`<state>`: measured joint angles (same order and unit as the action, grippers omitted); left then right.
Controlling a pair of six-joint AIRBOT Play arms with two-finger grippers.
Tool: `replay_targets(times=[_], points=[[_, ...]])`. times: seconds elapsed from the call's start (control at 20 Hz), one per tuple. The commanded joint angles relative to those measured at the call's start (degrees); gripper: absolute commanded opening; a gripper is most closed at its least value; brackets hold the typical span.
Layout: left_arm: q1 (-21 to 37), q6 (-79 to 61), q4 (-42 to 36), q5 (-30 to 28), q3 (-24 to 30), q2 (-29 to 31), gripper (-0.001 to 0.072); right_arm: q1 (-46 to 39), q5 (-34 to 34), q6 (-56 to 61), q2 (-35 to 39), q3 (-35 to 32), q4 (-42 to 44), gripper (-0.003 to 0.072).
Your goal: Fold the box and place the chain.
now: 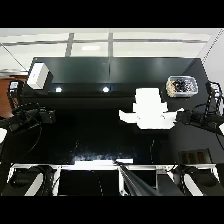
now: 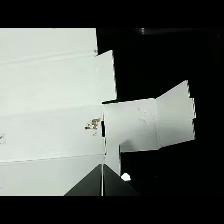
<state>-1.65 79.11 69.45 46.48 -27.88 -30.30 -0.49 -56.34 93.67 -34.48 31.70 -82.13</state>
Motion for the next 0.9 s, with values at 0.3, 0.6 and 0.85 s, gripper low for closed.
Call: replay_targets(times=[0.3, 0.6, 0.85], points=[[-0.02, -0.02, 0.0, -0.02, 0.02, 0.04, 0.0031, 0.02, 0.0, 0.0, 0.04, -0.02, 0.0, 0.0018], [-0.02, -0.02, 0.0, -0.02, 0.02, 0.04, 0.0031, 0.02, 0.0, 0.0, 0.04, -0.02, 0.0, 0.0018], [-0.02, 0.0, -0.04, -5.4, 0.02, 0.04, 0.0031, 0.02, 3.39, 0.0, 0.04, -0.02, 0.0, 0.0018]])
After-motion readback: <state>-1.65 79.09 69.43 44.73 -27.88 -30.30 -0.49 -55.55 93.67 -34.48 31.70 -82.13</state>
